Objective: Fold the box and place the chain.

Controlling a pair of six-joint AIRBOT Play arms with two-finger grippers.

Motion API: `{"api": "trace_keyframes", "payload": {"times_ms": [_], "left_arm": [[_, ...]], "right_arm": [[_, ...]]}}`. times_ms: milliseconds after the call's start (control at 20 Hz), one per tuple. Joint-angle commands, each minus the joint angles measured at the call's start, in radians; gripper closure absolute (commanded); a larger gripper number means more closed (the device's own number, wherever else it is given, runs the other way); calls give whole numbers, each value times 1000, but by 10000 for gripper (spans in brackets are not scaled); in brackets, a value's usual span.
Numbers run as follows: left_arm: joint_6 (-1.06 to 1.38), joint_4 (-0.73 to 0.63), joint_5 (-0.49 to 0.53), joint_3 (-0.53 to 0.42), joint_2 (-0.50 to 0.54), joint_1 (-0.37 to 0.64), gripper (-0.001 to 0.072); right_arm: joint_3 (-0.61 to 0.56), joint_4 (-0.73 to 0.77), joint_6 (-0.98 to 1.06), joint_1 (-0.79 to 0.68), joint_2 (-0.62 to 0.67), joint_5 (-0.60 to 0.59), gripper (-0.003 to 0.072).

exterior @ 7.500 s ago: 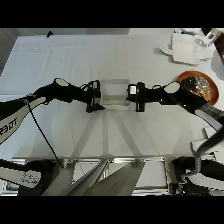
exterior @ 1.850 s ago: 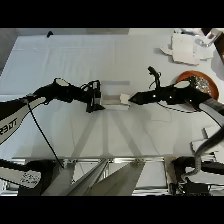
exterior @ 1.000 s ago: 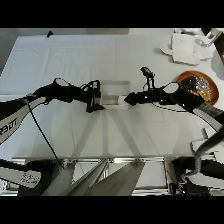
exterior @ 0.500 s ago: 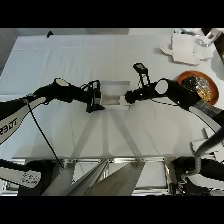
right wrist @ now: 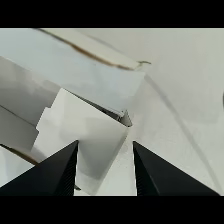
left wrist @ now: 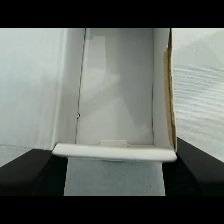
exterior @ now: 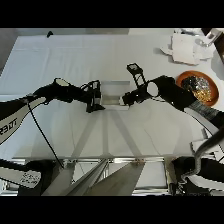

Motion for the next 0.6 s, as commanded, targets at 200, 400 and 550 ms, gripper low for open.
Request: {"api": "trace_keyframes", "payload": {"times_ms": [200, 400, 550], "left_arm": [[0, 0, 0, 1, 0, 0, 317], [0, 0, 0, 1, 0, 0, 317], [0, 0, 0, 1, 0, 0, 317]], "right_arm": [[4, -93, 172, 25, -23, 17, 300], [4, -93, 188, 29, -45, 24, 299], [6, -101, 188, 29, -45, 20, 300]]}}
